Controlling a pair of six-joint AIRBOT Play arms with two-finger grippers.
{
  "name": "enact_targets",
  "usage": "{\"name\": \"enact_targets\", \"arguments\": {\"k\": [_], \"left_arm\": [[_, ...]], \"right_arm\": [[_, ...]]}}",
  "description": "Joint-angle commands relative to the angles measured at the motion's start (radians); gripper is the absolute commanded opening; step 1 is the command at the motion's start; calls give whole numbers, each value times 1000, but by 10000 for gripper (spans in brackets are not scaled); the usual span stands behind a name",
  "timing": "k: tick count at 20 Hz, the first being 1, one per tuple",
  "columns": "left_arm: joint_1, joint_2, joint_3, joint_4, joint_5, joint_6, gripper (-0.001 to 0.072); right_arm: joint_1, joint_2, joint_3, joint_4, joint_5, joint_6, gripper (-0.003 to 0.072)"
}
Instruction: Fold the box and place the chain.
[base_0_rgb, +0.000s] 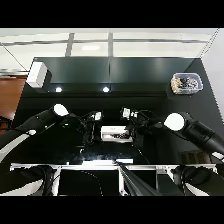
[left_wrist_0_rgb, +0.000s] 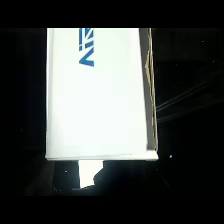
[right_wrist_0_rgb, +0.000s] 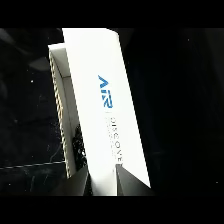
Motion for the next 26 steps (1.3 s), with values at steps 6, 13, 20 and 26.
{"name": "enact_targets", "arguments": {"k": [6, 13, 20, 26], "left_arm": [[0, -1, 0, 0, 0, 0, 371], [0, -1, 0, 0, 0, 0, 372], [0, -1, 0, 0, 0, 0, 371], [0, -1, 0, 0, 0, 0, 372]], "right_arm": [[1, -6, 0, -1, 15, 13, 329], [1, -18, 0, -1, 19, 30, 329], [14, -43, 0, -2, 19, 65, 330], [-6, 51, 35, -56, 94, 315, 328]]}}
